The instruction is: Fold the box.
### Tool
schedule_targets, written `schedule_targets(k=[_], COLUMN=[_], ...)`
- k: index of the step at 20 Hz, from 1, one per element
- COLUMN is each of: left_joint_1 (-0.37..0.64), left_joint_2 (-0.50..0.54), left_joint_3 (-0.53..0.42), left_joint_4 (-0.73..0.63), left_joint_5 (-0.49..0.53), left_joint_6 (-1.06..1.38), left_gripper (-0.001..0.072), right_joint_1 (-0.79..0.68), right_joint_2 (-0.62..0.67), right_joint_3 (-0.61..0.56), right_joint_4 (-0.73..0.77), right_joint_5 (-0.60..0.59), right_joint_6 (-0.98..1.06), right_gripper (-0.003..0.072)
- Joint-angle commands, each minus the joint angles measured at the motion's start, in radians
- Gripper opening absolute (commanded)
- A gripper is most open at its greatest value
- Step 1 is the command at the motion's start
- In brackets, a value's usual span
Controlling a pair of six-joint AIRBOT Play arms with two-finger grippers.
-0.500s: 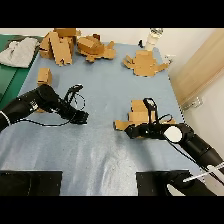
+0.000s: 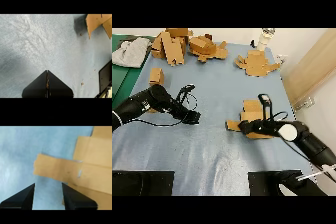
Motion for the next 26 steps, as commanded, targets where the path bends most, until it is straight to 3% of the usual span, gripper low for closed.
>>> schedule_targets(k=[1,5,9,12,23,26], left_joint_1=[0.000,0.000,0.000,0.000,0.000,0.000], left_joint_2=[0.000,0.000,0.000,0.000,0.000,0.000], left_joint_3=[0.000,0.000,0.000,0.000,0.000,0.000], left_joint_4=[0.000,0.000,-0.001,-0.003,-0.004,-0.004], left_joint_5=[0.000,0.000,0.047,0.092,0.152,0.153], left_joint_6=[0.000,0.000,0.000,0.000,0.000,0.000], left_gripper=[0.0013,0.0013,0.0013,0.0013,0.0013,0.0013], right_joint_1=[-0.128,-0.433,-0.710,-0.831,-0.863,-0.863], right_joint_2=[-0.024,-0.103,-0.206,-0.286,-0.468,-0.518], right_joint_3=[0.163,0.324,0.329,0.329,0.329,0.329], right_joint_4=[-0.195,-0.312,-0.184,-0.087,-0.059,0.027], right_joint_5=[0.174,0.352,0.391,0.390,0.359,0.390], right_joint_6=[0.072,0.051,-0.098,-0.206,-0.334,-0.379], right_gripper=[0.0510,0.0510,0.0511,0.0510,0.0511,0.0510])
